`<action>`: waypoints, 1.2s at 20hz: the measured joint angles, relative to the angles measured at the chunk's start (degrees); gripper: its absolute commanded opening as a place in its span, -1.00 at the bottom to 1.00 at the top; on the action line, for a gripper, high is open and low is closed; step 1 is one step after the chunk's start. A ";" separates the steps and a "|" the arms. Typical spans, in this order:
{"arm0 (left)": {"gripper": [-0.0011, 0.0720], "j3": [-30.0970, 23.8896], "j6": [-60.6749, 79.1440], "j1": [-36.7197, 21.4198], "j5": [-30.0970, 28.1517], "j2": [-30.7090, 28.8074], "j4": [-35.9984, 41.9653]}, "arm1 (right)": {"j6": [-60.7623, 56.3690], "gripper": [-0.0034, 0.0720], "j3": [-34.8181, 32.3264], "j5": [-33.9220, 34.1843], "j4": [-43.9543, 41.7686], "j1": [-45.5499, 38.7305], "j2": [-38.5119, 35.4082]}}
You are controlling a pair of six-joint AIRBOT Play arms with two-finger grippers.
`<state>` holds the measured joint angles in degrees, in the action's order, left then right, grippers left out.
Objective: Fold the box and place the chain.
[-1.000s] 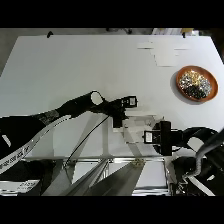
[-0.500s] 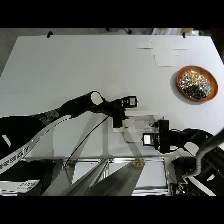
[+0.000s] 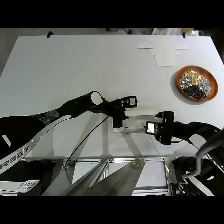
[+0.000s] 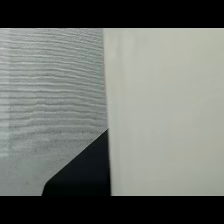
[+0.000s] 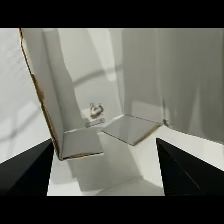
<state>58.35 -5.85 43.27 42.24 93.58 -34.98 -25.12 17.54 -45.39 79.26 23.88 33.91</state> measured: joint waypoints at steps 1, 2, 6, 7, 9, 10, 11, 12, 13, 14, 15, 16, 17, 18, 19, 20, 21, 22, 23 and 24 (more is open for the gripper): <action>-0.94 0.00 0.00 0.00 0.00 0.00 0.00 | 0.42 0.92 0.37 -0.26 -1.22 -1.05 0.59; -0.94 0.00 0.00 0.00 0.00 0.00 0.00 | 1.18 0.92 0.68 -0.37 -2.69 -2.08 1.27; -0.94 0.00 0.00 0.00 0.00 0.00 0.00 | 9.25 0.93 1.33 -1.33 -11.61 -7.76 4.61; -0.94 0.00 0.00 0.00 0.00 0.00 0.00 | 11.93 0.93 1.38 -1.49 -14.16 -9.18 5.42; -0.94 0.00 -0.02 0.00 0.00 0.00 -0.02 | 17.29 0.93 1.46 -1.64 -18.29 -11.93 6.95; -0.94 0.00 -0.02 0.00 0.00 0.00 0.00 | 19.39 0.93 1.49 -1.77 -19.80 -13.20 7.56; -0.94 0.00 -0.02 0.00 0.00 0.00 0.00 | 21.24 0.93 1.51 -1.79 -21.16 -14.51 8.24; -0.94 0.00 -0.02 0.00 -0.02 0.00 0.00 | 22.86 0.93 1.51 -1.84 -22.36 -15.69 8.81; -0.94 0.00 -0.02 0.00 -0.02 0.00 0.00 | 24.24 0.93 1.51 -1.86 -23.39 -16.63 9.31; -0.94 0.00 -0.02 0.00 -0.02 0.00 0.00 | 25.70 0.93 1.53 -1.88 -24.37 -17.53 9.86; -0.94 0.00 -0.02 0.00 -0.04 0.00 0.00 | 26.97 0.93 1.53 -1.90 -25.20 -18.27 10.38; -0.94 0.00 -0.02 0.00 -0.07 0.00 0.00 | 28.13 0.93 1.55 -1.92 -25.99 -19.06 10.88; -0.94 0.00 0.00 0.00 -0.07 0.00 0.00 | 28.94 0.93 1.55 -1.92 -26.62 -19.80 11.30; -0.94 0.00 -0.02 0.00 -0.15 0.02 0.02 | 29.66 0.93 1.55 -1.92 -27.17 -20.57 11.65; -0.94 0.00 0.00 0.00 -0.20 0.00 0.02 | 30.42 0.93 1.55 -1.90 -27.71 -21.16 11.87; -0.94 0.00 -0.02 0.00 -0.20 0.02 0.02 | 31.23 0.93 1.55 -1.92 -28.37 -21.64 12.07; -0.94 0.00 0.00 0.00 -0.20 0.02 0.02 | 32.15 0.93 1.55 -1.92 -29.07 -21.94 12.20; -0.94 0.00 0.00 0.00 -0.17 0.02 0.02 | 33.18 0.92 1.55 -1.95 -29.79 -22.21 12.37; -0.94 0.00 0.00 0.00 -0.15 0.02 0.00 | 34.47 0.92 1.55 -1.95 -30.45 -22.38 12.61; -0.94 0.00 0.00 0.00 -0.13 0.02 0.00 | 35.89 0.92 1.55 -1.92 -31.19 -22.49 13.00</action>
